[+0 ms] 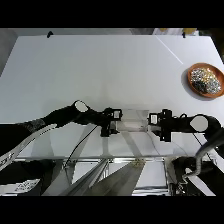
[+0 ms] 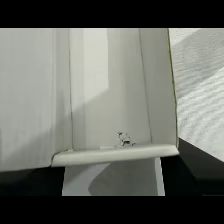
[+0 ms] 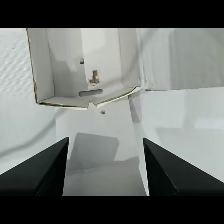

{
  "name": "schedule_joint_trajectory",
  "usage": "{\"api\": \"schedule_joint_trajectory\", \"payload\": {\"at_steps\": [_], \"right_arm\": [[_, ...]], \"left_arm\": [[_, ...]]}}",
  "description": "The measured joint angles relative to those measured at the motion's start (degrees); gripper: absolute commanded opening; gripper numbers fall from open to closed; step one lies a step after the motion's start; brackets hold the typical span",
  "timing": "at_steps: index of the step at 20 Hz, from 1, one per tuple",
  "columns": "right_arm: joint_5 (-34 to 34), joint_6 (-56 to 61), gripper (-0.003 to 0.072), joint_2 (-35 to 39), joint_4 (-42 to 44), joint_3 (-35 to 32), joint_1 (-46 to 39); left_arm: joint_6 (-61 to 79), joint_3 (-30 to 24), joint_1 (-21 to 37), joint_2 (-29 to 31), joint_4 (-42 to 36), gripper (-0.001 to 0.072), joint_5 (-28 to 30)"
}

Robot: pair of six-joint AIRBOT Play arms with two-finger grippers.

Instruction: Fold the box and place the chain.

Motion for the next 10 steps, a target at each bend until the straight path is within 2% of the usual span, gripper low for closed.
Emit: {"api": "schedule_joint_trajectory", "payload": {"at_steps": [4, 5, 6, 7, 8, 9, 10], "right_arm": [[0.42, 3.1, 0.0345, 7.13, -0.52, 0.07, 0.02], [-0.02, 3.85, 0.0398, 8.44, 0.26, 0.09, -0.02], [0.0, 4.0, 0.0552, 9.46, 1.99, 0.07, 0.0], [-0.42, 4.24, 0.0666, 10.19, 4.0, 0.07, 0.02], [-0.63, 4.35, 0.0663, 10.67, 5.31, 0.07, 0.0], [-0.85, 4.44, 0.0609, 11.08, 6.71, 0.07, 0.0], [-0.94, 4.52, 0.0485, 11.37, 7.96, 0.07, 0.0]], "left_arm": [[-0.07, 0.0, 0.02, 0.0, -0.11, 0.0253, 0.22], [-0.07, 0.0, 0.02, 0.0, -0.04, 0.0253, 0.2], [-0.07, 0.0, 0.02, 0.0, -0.04, 0.0253, 0.2], [-0.07, 0.0, 0.02, 0.0, -0.04, 0.0253, 0.2], [-0.07, 0.0, 0.02, -0.02, -0.07, 0.0253, 0.2], [-0.07, 0.0, 0.02, 0.0, -0.07, 0.0253, 0.2], [-0.07, 0.0, 0.02, 0.0, -0.07, 0.0253, 0.2]]}}
